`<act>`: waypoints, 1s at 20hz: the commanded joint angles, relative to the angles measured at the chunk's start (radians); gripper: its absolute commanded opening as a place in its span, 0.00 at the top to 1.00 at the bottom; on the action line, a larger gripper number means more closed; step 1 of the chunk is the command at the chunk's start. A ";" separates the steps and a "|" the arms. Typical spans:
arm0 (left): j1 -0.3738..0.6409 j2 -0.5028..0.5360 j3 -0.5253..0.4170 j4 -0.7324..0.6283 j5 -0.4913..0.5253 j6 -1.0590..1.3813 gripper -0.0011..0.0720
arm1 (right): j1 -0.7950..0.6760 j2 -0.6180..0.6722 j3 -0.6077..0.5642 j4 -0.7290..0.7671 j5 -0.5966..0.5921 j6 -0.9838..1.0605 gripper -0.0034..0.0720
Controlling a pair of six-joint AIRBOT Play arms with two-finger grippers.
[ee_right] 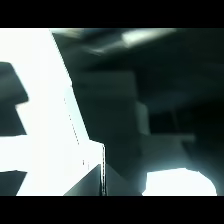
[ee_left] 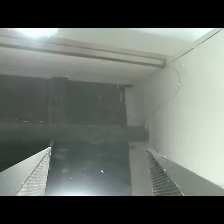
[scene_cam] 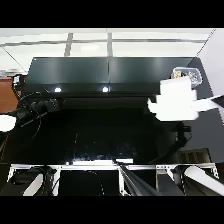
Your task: Fold the box and place the chain.
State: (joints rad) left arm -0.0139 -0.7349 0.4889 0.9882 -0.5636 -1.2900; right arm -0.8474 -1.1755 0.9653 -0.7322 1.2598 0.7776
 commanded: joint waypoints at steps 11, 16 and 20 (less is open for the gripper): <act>-0.169 -0.354 0.171 -0.308 -0.243 0.179 0.02 | 0.898 0.317 -0.590 0.332 -0.656 0.047 0.93; -0.103 -0.663 0.307 -0.614 -0.460 0.342 0.02 | 0.920 0.317 -0.595 0.332 -0.638 0.053 0.93; -0.153 -0.803 0.384 -0.604 -0.494 0.434 0.03 | 0.920 0.317 -0.595 0.332 -0.613 0.053 0.93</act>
